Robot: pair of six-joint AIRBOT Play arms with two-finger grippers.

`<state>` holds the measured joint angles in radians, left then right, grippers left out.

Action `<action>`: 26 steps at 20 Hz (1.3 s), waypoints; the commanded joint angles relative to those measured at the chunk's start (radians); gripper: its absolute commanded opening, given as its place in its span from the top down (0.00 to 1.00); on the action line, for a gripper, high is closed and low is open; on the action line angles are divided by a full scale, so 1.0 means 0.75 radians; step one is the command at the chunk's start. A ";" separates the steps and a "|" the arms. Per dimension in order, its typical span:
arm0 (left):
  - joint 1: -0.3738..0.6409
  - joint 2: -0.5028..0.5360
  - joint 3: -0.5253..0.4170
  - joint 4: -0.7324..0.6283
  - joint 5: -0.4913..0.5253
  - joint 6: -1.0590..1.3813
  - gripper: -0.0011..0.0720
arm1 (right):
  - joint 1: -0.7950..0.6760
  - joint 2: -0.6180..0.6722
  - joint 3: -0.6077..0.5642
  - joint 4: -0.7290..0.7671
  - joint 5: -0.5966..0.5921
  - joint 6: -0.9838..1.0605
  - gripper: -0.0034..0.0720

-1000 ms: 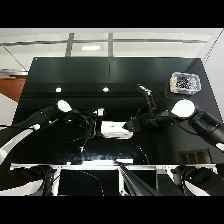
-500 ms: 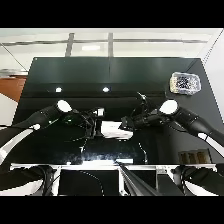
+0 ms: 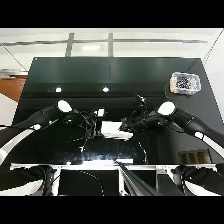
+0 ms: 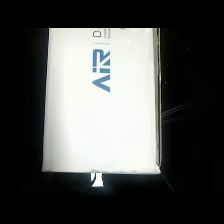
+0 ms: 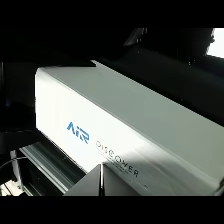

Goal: Fold the box and place the chain.

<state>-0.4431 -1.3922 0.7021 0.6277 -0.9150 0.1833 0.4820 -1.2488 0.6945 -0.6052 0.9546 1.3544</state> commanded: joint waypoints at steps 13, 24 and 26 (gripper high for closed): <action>0.055 0.258 0.007 0.279 -0.125 -0.361 0.02 | -0.465 0.462 0.109 -0.086 0.240 -0.066 0.90; -0.170 0.233 0.217 0.169 0.065 -0.463 0.02 | -0.549 0.494 0.108 -0.178 0.223 -0.066 0.90; -0.229 0.175 0.225 0.153 0.070 -0.487 0.02 | -0.549 0.494 0.108 -0.178 0.223 -0.066 0.90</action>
<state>-0.5468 -1.2137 0.8452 0.7547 -0.9077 -0.1616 0.0731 -0.8799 0.7750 -0.7296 1.1248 1.3052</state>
